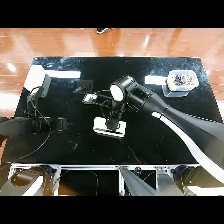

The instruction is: Fold the box and place the chain.

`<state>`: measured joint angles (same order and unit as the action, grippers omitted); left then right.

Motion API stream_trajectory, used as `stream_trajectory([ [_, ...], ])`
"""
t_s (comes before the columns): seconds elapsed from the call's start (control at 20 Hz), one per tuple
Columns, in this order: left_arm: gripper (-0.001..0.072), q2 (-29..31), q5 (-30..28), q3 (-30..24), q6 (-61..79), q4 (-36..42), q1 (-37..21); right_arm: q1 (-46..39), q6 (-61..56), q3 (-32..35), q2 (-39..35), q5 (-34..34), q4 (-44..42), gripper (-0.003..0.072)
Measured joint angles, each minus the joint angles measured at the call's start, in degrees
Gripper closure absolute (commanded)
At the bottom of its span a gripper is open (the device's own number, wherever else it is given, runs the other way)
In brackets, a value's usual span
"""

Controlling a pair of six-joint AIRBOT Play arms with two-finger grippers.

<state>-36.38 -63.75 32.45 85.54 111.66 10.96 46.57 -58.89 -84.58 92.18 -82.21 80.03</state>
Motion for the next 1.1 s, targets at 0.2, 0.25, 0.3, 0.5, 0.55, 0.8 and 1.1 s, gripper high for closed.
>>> stream_trajectory([
  [0.2,0.0237,0.0,0.0,0.0,0.0,0.0,0.0,0.3,0.0,0.0,0.0,0.1,0.6,0.0268],
  [0.25,0.0238,0.0,0.0,0.0,0.0,0.0,0.0,0.5,0.0,0.0,0.0,0.1,0.7,0.0268],
  [0.3,0.0237,0.0,0.0,0.0,0.0,0.0,0.0,0.7,0.0,0.0,0.0,0.2,0.7,0.0268],
  [0.5,0.0237,0.0,0.0,0.0,0.0,0.0,0.0,1.5,0.2,0.0,0.0,0.5,0.7,0.0268],
  [0.55,0.0237,0.0,0.0,0.0,0.0,0.0,0.0,1.6,0.2,0.0,0.0,0.7,0.7,0.0268],
  [0.8,0.0237,0.0,0.0,0.0,0.0,0.0,0.0,1.9,0.2,0.1,0.1,1.6,0.9,0.0269],
  [1.1,0.0237,0.0,0.3,0.0,0.0,0.0,0.0,1.9,0.2,0.1,0.1,1.9,2.6,0.0268],
])
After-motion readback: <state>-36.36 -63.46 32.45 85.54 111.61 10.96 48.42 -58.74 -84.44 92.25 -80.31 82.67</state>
